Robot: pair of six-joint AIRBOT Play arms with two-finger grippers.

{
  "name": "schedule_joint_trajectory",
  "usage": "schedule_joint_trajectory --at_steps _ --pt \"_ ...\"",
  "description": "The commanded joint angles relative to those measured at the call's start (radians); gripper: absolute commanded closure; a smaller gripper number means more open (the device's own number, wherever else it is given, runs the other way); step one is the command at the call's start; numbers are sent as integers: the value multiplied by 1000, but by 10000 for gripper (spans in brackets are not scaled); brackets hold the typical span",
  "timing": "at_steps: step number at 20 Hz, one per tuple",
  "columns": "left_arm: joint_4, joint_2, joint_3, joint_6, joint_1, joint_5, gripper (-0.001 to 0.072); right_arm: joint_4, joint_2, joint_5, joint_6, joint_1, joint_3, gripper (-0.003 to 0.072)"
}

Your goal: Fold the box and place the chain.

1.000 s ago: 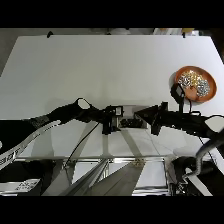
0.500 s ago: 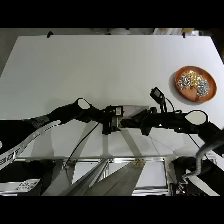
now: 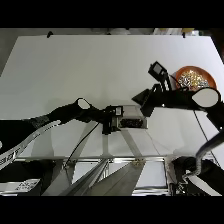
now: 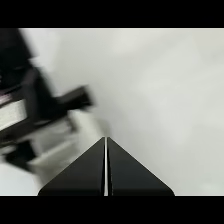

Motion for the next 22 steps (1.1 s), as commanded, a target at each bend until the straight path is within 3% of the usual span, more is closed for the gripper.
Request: schedule_joint_trajectory --at_steps 1,4,9,12,18,20,22 --pt "0 0 0 0 0 0 397 -159 -95 -2 85 1 60 672" --pt "0 0 0 0 0 0 397 -181 -186 90 79 9 60 671" --pt "0 0 0 0 0 0 397 -237 -182 184 -73 95 59 671" --pt "0 0 0 0 0 0 397 -243 -182 233 -110 135 58 630" --pt "0 0 0 0 0 0 397 -282 -182 277 -157 211 56 623" --pt "0 0 0 0 0 0 397 -303 -182 275 -155 233 56 478" --pt "0 0 0 0 0 0 397 -307 -182 277 -153 246 56 462"
